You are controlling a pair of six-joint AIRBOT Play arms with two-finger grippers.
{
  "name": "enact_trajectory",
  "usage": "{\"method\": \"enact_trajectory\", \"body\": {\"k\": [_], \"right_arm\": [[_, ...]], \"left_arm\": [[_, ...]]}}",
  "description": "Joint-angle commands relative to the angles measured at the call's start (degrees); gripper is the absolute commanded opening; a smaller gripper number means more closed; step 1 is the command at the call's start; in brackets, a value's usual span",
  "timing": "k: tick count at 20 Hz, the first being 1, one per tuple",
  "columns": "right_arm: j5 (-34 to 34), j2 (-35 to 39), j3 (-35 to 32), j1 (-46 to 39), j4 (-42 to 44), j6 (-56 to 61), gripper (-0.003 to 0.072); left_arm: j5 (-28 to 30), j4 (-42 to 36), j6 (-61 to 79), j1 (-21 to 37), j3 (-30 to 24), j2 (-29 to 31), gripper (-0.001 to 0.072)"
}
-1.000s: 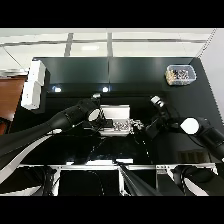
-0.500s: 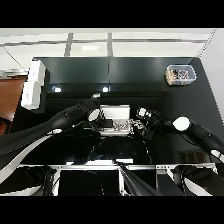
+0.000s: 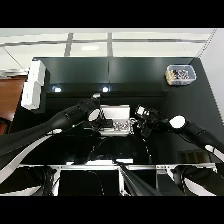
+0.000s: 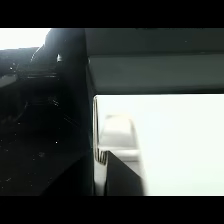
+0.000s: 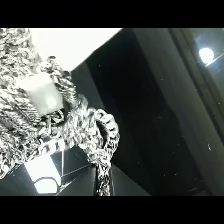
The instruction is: Fold the box and place the chain.
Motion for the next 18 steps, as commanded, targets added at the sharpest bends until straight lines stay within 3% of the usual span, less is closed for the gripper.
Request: {"method": "enact_trajectory", "body": {"k": [1, 5, 12, 15, 18], "right_arm": [[0.9, 2.16, 0.26, -0.02, -0.17, 6.36, 0.0014], [4.44, 11.5, 3.3, -0.02, -3.8, 26.16, 0.0014], [20.11, 24.13, 15.5, 0.0, -3.23, 42.88, 0.0014], [24.7, 24.17, 21.86, 0.02, 4.35, 45.11, 0.0014], [23.67, 24.17, 26.27, 0.0, 14.43, 45.0, 0.0015]], "left_arm": [[0.0, -0.15, 0.02, 0.0, 0.02, 0.02, 0.003], [0.0, -0.17, 0.02, 0.0, 0.02, 0.02, 0.003], [0.0, -0.17, 0.02, 0.0, 0.02, 0.02, 0.003], [0.0, -0.17, 0.02, 0.0, 0.02, 0.02, 0.003], [0.0, -0.17, 0.02, 0.0, 0.02, 0.02, 0.003]]}}
